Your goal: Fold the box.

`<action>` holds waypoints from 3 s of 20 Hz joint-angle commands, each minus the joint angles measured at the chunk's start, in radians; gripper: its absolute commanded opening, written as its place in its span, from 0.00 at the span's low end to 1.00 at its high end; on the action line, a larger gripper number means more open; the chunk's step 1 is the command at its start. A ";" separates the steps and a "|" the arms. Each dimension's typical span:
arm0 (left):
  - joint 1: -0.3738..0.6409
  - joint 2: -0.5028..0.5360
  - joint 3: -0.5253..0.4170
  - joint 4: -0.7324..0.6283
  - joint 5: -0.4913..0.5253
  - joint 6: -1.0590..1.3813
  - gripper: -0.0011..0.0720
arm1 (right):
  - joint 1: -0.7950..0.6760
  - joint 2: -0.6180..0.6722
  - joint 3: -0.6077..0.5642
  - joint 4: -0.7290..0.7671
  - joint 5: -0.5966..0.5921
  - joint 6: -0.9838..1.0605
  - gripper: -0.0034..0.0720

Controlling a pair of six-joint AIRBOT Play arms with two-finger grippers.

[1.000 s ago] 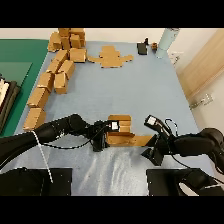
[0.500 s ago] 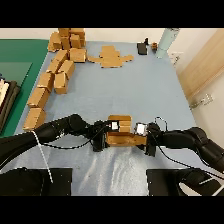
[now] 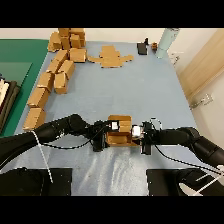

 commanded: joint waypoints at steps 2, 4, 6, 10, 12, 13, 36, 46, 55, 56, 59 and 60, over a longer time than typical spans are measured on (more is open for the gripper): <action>0.000 0.000 0.000 0.000 0.000 0.000 0.51 | 0.053 -0.026 -0.001 0.030 0.016 -0.015 0.31; 0.000 0.000 0.000 0.000 0.000 0.000 0.51 | 0.075 -0.061 -0.001 0.035 0.054 -0.015 0.31; 0.000 0.000 0.000 0.000 0.000 0.000 0.51 | 0.097 -0.085 -0.001 0.043 0.100 -0.016 0.47; 0.000 0.000 0.000 0.000 0.000 0.000 0.51 | 0.106 -0.090 -0.001 0.038 0.121 -0.016 0.72; 0.000 0.000 0.000 0.000 0.000 0.000 0.51 | 0.106 -0.090 -0.001 0.036 0.121 -0.016 0.73; 0.000 0.000 0.000 0.000 0.000 0.000 0.51 | 0.106 -0.090 -0.001 0.035 0.121 -0.016 0.73; 0.000 0.000 0.000 0.000 0.000 0.000 0.51 | -0.191 -0.013 0.084 -0.612 -0.320 1.606 0.05; 0.000 0.000 0.000 0.000 0.000 0.000 0.51 | -0.224 -0.068 0.085 -0.258 -0.306 1.199 0.05; 0.000 0.000 0.000 0.000 0.000 0.000 0.51 | -0.224 -0.002 0.077 -0.187 -0.309 1.188 0.05; 0.000 0.000 0.000 0.000 0.000 0.000 0.51 | -0.224 -0.026 0.073 -0.183 -0.299 1.185 0.05; 0.000 0.000 0.000 0.000 0.000 0.000 0.51 | -0.224 -0.103 0.073 -0.085 -0.279 1.103 0.05; 0.000 0.000 0.000 0.000 0.000 0.000 0.51 | -0.223 -0.126 0.074 -0.045 -0.270 1.075 0.05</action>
